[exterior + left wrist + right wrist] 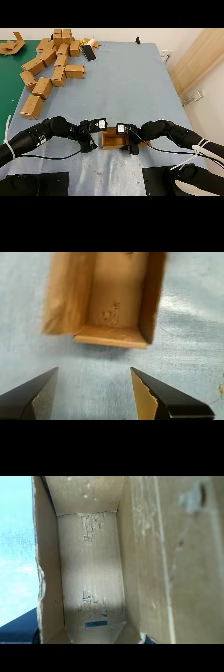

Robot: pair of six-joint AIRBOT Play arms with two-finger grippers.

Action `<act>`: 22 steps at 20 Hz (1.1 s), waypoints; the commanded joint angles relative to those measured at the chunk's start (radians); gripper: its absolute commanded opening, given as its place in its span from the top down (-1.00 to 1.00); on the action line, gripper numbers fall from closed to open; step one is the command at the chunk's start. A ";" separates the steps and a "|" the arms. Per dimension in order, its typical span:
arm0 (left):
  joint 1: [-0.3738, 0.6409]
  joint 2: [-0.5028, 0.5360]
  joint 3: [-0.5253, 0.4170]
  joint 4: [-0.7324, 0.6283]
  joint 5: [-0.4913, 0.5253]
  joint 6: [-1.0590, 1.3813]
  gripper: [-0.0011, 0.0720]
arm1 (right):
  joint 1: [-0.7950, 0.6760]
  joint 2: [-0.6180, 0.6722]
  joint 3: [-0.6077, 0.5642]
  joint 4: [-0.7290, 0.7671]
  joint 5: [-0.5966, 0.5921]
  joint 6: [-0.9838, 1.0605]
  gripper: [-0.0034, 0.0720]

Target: Fold the box.

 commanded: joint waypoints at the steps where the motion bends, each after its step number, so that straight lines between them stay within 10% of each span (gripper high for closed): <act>1: -0.022 -0.032 0.000 -0.031 0.010 0.074 -0.93 | 0.000 0.000 0.000 0.000 0.002 0.000 -0.61; 22: -0.078 -0.149 0.000 -0.265 0.100 0.259 -0.93 | 0.000 0.000 0.000 0.000 0.001 0.000 -0.61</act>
